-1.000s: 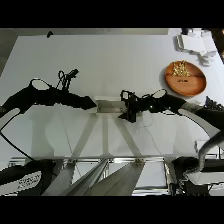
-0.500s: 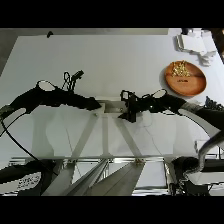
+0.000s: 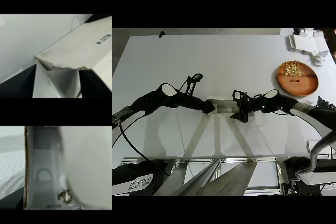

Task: Fold the box and place the chain.

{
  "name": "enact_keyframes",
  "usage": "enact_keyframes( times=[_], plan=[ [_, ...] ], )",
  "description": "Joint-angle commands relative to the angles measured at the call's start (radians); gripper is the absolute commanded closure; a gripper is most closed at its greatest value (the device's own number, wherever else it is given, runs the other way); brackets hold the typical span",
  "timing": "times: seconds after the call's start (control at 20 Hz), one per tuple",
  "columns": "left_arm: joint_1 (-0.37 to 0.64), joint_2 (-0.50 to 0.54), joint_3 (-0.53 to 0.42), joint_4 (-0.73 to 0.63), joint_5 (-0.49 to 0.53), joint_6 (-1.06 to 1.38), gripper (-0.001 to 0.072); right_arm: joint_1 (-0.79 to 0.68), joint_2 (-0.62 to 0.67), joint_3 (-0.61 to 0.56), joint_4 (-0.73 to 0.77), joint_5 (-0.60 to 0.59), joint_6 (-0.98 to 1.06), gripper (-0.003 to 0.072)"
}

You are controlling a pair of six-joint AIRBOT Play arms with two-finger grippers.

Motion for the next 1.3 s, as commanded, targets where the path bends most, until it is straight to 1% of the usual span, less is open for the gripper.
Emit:
enact_keyframes(
  times=[0.0, 0.05, 0.2, 0.4, 0.45, 0.6, 0.8, 0.9, 0.95, 1.0, 1.05, 1.1, 1.15, 1.25],
  plan=[
    [-0.037, 0.005, 0.002, 0.195, 0.039, -0.224, 0.0146, 0.0, 0.001, 0.0, 0.0, 0.0, 0.0, 0.0294],
    [-0.045, 0.009, 0.009, 0.237, 0.036, -0.275, 0.0146, 0.0, 0.001, 0.0, 0.0, 0.0, 0.0, 0.0294],
    [-0.076, 0.009, 0.067, 0.361, 0.003, -0.456, 0.0146, 0.0, 0.001, 0.0, 0.0, 0.0, 0.0, 0.0294],
    [-0.144, -0.01, 0.164, 0.531, -0.087, -0.69, 0.0147, 0.0, 0.001, 0.0, 0.0, 0.0, 0.0, 0.0294],
    [-0.161, -0.019, 0.18, 0.555, -0.108, -0.719, 0.0146, 0.0, 0.001, 0.0, 0.0, 0.0, 0.0, 0.0294],
    [-0.186, -0.056, 0.207, 0.571, -0.145, -0.79, 0.0149, 0.0, 0.001, 0.0, 0.0, 0.0, 0.0, 0.0294],
    [-0.208, -0.094, 0.214, 0.651, -0.166, -0.923, 0.0153, 0.0, 0.001, 0.0, 0.0, 0.0, 0.0, 0.0294],
    [-0.224, -0.109, 0.214, 0.671, -0.147, -0.965, 0.0261, 0.0, 0.001, 0.0, 0.0, 0.0, 0.0, 0.0294],
    [-0.231, -0.113, 0.214, 0.665, -0.139, -0.965, 0.0273, 0.0, 0.001, 0.0, 0.0, 0.0, 0.0, 0.0294],
    [-0.238, -0.114, 0.214, 0.66, -0.135, -0.965, 0.0304, 0.0, 0.001, 0.0, 0.0, 0.0, 0.0, 0.0294],
    [-0.242, -0.117, 0.214, 0.652, -0.135, -0.964, 0.0393, 0.0, 0.001, 0.0, 0.0, 0.0, 0.0, 0.0294],
    [-0.244, -0.119, 0.214, 0.637, -0.135, -0.962, 0.0522, 0.0, 0.001, 0.0, 0.0, 0.0, 0.0, 0.0294],
    [-0.245, -0.119, 0.214, 0.624, -0.135, -0.952, 0.0689, 0.0, 0.001, 0.0, 0.0, 0.0, 0.0, 0.0294],
    [-0.244, -0.119, 0.214, 0.61, -0.129, -0.949, 0.0702, 0.0, 0.001, 0.0, 0.001, 0.0, 0.0, 0.0294]
  ],
)
